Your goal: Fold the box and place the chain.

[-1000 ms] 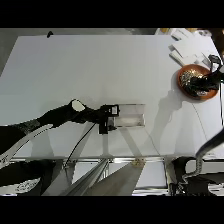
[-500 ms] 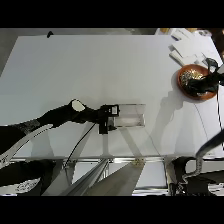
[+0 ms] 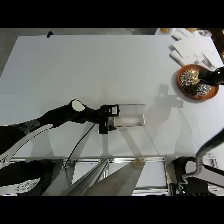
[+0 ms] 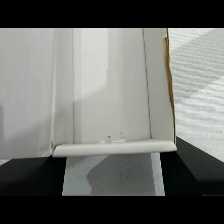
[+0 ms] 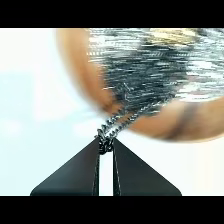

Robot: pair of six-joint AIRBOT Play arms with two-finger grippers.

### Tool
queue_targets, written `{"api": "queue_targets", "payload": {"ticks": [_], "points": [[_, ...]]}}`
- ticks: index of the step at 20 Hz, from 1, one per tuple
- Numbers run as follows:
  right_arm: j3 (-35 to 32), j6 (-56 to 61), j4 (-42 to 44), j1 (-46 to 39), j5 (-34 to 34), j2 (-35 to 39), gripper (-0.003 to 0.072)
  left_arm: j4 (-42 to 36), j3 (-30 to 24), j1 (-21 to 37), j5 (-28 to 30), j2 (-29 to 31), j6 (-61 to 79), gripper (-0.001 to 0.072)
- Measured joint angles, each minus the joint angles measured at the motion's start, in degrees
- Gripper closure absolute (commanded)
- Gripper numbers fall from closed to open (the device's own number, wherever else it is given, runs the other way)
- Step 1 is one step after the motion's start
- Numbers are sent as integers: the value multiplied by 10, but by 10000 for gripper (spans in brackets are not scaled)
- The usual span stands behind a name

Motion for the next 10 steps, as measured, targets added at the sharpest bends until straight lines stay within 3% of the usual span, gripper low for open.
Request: {"api": "queue_targets", "payload": {"ticks": [4, 10], "points": [[0, -35, 82, 67, 65, 93, 671, 0, 0, 0, 0, 0, 0, 388], [-10, -54, 122, 202, 141, 201, 671, 0, 0, 0, 0, 0, 0, 388]]}}
